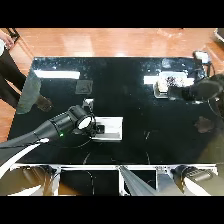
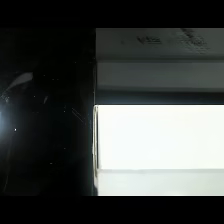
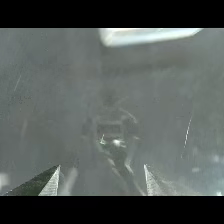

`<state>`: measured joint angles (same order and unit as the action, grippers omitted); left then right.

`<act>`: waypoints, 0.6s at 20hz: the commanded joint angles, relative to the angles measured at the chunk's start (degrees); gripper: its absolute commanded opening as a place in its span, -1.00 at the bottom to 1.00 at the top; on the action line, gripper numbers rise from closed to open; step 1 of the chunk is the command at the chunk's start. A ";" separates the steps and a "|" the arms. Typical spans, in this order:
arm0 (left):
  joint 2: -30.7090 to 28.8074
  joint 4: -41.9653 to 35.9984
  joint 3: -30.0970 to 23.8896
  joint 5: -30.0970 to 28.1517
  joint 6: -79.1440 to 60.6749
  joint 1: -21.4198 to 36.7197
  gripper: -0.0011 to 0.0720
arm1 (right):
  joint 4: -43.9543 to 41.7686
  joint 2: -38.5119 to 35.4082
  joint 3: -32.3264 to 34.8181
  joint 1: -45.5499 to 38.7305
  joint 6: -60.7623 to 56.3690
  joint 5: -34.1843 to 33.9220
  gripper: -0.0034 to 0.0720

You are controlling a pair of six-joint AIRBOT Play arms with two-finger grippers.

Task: Fold the box and place the chain.

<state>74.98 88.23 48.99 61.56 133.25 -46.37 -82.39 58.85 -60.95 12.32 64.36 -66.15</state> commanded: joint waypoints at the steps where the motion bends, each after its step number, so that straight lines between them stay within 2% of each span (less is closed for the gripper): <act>1: 0.00 -0.04 0.04 -0.17 0.00 -0.04 -0.91 | -8.11 9.51 -3.43 -11.58 0.28 8.79 0.71; 4: 0.00 -0.04 0.04 -0.28 0.02 -0.04 -0.91 | -11.69 20.24 -11.63 -14.03 -0.46 8.76 0.71; 7: 0.00 -0.04 0.04 -0.48 0.02 -0.04 -0.91 | -12.59 29.94 -20.33 -13.99 -7.72 8.70 0.68; 10: 0.00 0.26 0.04 -1.07 0.02 0.02 -0.91 | -16.06 36.61 -25.97 -13.99 -14.19 8.09 0.68; 11: 0.00 0.24 0.04 -1.33 0.02 0.07 -0.91 | -16.98 37.97 -26.51 -13.99 -16.61 8.26 0.56; 12: 0.00 0.15 0.04 -1.60 0.04 0.04 -0.91 | -17.03 39.08 -26.77 -14.01 -18.97 8.37 0.34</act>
